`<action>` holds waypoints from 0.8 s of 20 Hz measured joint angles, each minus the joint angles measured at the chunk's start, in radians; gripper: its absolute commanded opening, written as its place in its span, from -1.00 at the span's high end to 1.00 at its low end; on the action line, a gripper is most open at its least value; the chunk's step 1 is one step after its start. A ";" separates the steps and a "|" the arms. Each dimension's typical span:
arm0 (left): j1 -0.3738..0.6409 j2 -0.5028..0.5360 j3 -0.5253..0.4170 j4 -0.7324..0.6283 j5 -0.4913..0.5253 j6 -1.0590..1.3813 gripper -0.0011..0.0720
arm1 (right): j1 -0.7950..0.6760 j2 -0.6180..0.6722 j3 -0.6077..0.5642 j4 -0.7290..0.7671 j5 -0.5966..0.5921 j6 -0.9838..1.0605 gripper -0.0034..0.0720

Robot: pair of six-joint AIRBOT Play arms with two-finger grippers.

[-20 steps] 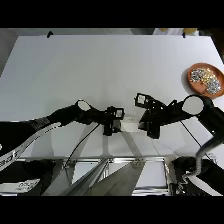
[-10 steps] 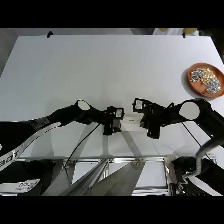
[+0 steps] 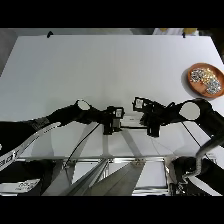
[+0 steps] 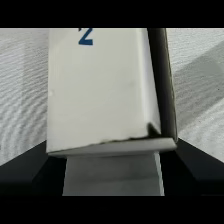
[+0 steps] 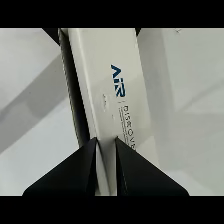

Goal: Fold the box and place the chain.

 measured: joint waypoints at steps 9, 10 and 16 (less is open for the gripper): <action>0.000 0.000 0.000 0.002 -0.003 0.002 0.12 | 0.000 0.005 -0.064 0.032 -0.060 0.000 0.24; 0.000 0.000 0.000 0.002 -0.005 0.002 0.12 | 0.000 0.009 -0.067 0.039 -0.058 -0.001 0.22; -0.001 0.000 0.000 0.003 -0.007 0.004 0.12 | 0.000 0.045 -0.072 0.127 -0.051 -0.004 0.21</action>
